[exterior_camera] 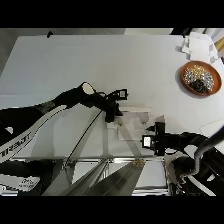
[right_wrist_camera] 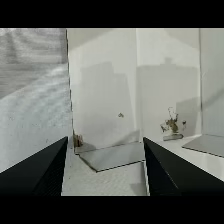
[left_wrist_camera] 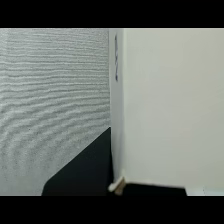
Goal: Fold the box and place the chain.
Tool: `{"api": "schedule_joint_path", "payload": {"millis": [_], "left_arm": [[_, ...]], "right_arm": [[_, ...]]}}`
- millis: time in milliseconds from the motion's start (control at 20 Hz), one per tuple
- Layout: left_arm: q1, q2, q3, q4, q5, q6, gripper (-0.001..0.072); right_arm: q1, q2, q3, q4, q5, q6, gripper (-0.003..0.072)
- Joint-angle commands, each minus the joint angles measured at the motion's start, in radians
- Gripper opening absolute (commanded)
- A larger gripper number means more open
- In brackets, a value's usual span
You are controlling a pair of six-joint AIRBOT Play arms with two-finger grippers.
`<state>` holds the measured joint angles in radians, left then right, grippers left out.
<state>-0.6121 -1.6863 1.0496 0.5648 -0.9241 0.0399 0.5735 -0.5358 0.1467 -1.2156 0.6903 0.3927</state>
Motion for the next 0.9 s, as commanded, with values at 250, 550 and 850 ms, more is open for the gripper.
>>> {"api": "schedule_joint_path", "payload": {"millis": [250,550,850], "left_arm": [[0.000,0.000,0.000,0.000,0.000,0.000,0.0009],[0.000,0.000,0.000,0.000,0.000,0.000,0.0009],[0.000,0.000,0.000,0.000,0.000,0.000,0.0009]], "right_arm": [[0.009,-0.001,-0.023,-0.019,-0.053,0.002,0.0646],[0.009,-0.011,-0.027,-0.042,-0.108,0.003,0.0650],[0.009,-0.026,-0.027,-0.063,-0.153,0.003,0.0650]]}}
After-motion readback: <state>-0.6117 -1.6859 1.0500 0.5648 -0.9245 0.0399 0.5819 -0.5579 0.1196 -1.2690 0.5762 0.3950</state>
